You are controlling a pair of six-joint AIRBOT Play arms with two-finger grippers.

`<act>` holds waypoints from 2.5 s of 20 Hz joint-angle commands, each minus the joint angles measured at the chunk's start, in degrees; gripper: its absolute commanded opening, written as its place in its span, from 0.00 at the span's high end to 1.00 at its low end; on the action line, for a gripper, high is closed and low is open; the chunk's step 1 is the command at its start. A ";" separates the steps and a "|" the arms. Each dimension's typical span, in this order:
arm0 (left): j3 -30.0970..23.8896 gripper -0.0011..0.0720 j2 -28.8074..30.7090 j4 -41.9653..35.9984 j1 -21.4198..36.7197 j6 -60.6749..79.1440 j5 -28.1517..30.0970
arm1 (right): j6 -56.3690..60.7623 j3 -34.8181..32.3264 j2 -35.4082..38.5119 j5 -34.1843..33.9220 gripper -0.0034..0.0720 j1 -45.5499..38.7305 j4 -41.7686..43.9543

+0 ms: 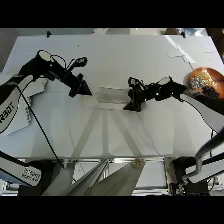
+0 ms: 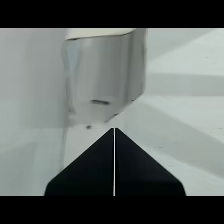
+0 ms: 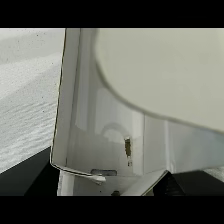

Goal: Fold the box and place the chain.

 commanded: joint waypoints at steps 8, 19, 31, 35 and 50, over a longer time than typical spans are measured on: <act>-1.14 0.97 1.81 -3.80 -13.53 -1.75 11.15 | 0.00 0.07 -0.02 0.02 0.29 -0.04 0.02; -1.16 0.98 1.33 -12.13 -13.51 -2.16 45.44 | 0.00 0.07 0.00 0.02 0.29 -0.04 0.02; -1.16 0.97 -3.08 -7.41 -12.83 -9.22 36.15 | 0.00 0.07 -0.02 0.02 0.29 -0.04 0.02; -1.16 0.97 1.14 -7.34 -9.44 -9.20 31.01 | 0.00 0.07 -0.02 0.02 0.29 -0.04 0.02; -10.91 0.29 9.27 8.59 -0.92 12.31 24.48 | 0.00 0.07 -0.02 0.02 0.29 -0.04 0.02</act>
